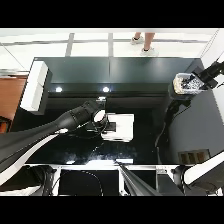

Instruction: Fold the box and place the chain.

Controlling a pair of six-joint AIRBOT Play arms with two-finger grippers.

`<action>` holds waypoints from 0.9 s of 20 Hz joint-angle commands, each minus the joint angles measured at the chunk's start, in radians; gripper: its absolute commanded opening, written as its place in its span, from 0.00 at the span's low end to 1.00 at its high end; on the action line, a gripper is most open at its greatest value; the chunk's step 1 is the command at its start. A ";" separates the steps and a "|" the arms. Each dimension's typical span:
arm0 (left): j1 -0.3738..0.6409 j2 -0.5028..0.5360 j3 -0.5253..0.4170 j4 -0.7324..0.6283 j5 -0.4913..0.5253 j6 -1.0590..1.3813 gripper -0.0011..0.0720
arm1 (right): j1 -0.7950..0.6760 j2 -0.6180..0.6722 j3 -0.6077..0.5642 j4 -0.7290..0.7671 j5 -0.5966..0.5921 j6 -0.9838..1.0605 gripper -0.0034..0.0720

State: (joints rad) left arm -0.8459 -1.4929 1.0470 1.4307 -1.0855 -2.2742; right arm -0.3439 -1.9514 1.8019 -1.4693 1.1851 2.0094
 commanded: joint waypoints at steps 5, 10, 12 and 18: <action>0.000 0.000 0.000 0.000 0.000 0.000 0.05 | -0.001 -0.031 0.042 0.002 0.007 -0.058 0.06; 0.000 0.000 0.000 0.000 0.000 0.000 0.06 | -0.001 0.028 0.197 0.003 0.122 -0.246 0.06; 0.000 0.000 0.000 0.000 0.000 0.000 0.05 | -0.001 0.109 0.207 0.039 0.140 -0.329 0.06; 0.000 0.000 0.000 0.000 0.000 0.000 0.06 | -0.001 0.383 0.206 0.307 0.159 -0.485 0.06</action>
State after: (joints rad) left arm -0.8459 -1.4929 1.0470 1.4307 -1.0859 -2.2742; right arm -0.3450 -1.6863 2.0022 -1.3025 1.3342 1.6077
